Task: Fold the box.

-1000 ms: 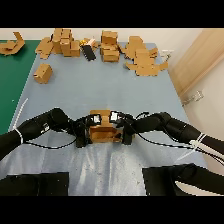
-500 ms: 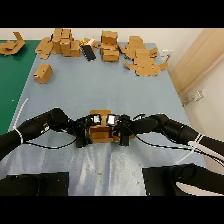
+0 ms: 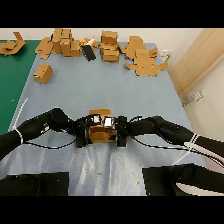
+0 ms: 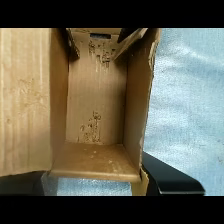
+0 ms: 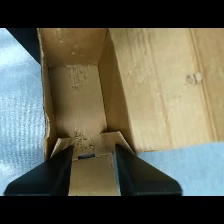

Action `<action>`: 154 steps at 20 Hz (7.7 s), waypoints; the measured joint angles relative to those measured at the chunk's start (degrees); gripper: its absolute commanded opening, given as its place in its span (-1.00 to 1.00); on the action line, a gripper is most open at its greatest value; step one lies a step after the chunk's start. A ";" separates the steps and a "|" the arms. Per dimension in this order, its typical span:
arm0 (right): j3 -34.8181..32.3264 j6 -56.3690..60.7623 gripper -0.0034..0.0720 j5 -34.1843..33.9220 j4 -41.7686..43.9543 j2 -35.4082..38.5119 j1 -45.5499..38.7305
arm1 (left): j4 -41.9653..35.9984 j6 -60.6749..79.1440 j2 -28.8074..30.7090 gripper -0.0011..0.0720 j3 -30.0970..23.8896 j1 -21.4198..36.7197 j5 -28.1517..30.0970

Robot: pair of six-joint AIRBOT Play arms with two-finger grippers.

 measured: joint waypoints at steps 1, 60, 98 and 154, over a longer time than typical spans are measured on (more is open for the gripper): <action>-0.02 -0.13 0.31 0.11 0.33 -0.04 0.11 | 0.02 0.00 0.00 0.15 0.00 0.00 -0.02; -1.55 63.28 -0.91 -16.74 4.48 -0.94 -15.23 | -0.02 0.00 0.00 0.15 0.00 0.00 0.00; 6.03 79.69 0.13 -17.62 -5.11 4.87 -5.22 | 0.00 0.00 -0.07 0.15 0.00 0.04 0.00; 31.89 119.82 0.10 -41.66 -37.42 -20.76 14.51 | 0.00 0.00 -0.07 0.15 0.00 0.00 0.00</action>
